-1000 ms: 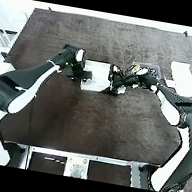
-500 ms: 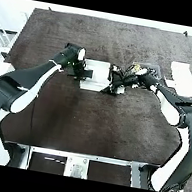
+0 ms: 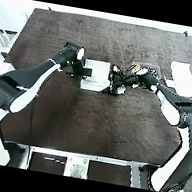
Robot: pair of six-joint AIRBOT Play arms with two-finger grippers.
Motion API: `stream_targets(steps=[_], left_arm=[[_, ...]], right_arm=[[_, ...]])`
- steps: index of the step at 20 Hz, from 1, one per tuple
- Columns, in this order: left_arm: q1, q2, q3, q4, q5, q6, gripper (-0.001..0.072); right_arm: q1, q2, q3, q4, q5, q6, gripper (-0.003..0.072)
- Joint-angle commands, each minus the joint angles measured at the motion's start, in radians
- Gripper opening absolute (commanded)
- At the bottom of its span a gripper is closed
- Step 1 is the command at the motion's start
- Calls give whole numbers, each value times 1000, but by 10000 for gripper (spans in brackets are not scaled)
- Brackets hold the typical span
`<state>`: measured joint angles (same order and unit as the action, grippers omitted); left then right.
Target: Fold the box and place the chain.
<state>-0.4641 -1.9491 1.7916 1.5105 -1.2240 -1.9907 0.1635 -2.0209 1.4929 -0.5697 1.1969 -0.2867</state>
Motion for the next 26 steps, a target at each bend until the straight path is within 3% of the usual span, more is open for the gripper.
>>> stream_targets(steps=[1,10,13,16,23,24,26], left_arm=[[-2,10,10,-52,-12,100,417],[-2,166,5,-14,-53,159,438],[-2,265,-78,54,-21,164,437],[-2,418,-243,54,164,219,417],[30,781,-802,32,761,417,417],[42,807,-854,31,797,421,417],[52,820,-893,35,778,429,418]], right_arm=[[1,1,0,5,-2,1,424],[1,1,0,5,-2,1,423],[1,1,0,5,-2,1,423],[1,1,0,5,-2,1,423],[1,1,0,5,-2,1,424],[1,1,0,5,-2,1,424],[1,1,0,5,-2,1,423]])
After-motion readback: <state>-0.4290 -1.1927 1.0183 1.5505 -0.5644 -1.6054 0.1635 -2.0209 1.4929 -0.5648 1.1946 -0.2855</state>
